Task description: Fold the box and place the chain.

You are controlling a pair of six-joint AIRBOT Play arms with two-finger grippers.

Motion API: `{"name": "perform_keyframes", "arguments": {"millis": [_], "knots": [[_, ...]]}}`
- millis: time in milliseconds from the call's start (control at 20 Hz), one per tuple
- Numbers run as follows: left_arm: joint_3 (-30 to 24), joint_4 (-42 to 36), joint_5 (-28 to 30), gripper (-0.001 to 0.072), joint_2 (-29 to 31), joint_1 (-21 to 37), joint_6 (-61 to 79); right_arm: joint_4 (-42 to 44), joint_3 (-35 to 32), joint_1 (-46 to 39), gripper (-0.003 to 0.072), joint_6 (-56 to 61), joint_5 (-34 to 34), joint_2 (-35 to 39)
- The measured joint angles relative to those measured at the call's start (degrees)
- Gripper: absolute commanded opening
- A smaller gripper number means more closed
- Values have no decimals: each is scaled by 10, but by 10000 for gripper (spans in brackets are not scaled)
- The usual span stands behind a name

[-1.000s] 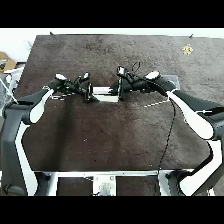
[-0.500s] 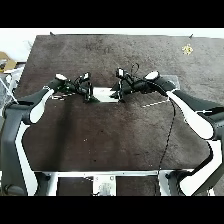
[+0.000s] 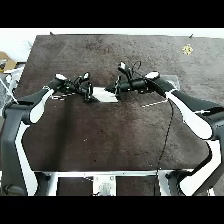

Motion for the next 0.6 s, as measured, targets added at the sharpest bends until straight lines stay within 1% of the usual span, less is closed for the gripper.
{"name": "perform_keyframes", "arguments": {"millis": [50,350,600], "knots": [[0,0,0,343,0,0,0,0,0,3,5,-1,-6,-4],[0,1,1,344,0,0,2,-58,1,9,4,-1,-23,-28],[0,1,1,344,0,0,1,-92,1,9,4,3,-33,-30]]}}
